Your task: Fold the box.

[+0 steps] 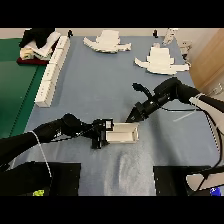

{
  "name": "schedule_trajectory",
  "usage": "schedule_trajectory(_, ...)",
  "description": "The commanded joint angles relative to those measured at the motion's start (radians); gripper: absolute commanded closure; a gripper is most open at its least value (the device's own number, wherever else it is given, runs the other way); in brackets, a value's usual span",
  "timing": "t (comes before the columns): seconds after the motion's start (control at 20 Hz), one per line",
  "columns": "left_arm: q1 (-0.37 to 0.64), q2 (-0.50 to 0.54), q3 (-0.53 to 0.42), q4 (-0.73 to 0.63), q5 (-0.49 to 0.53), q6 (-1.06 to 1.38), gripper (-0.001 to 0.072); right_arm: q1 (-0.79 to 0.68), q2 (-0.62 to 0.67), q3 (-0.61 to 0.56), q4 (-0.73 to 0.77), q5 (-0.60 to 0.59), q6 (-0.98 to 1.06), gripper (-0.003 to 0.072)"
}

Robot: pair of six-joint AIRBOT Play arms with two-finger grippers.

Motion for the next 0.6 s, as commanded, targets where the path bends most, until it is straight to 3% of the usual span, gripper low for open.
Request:
schedule_trajectory(0.0,0.000,0.000,0.001,0.000,0.000,0.000,0.0179,0.039,0.154,-0.134,-0.029,0.185,-0.154,0.0687)
schedule_trajectory(0.25,0.000,0.000,0.000,0.000,0.000,0.000,0.0179,0.212,0.467,-0.371,-0.063,0.613,-0.325,0.0686)
schedule_trajectory(0.55,0.000,0.000,0.001,0.000,0.000,0.000,0.0179,0.440,0.671,-0.542,-0.176,0.944,-0.368,0.0686)
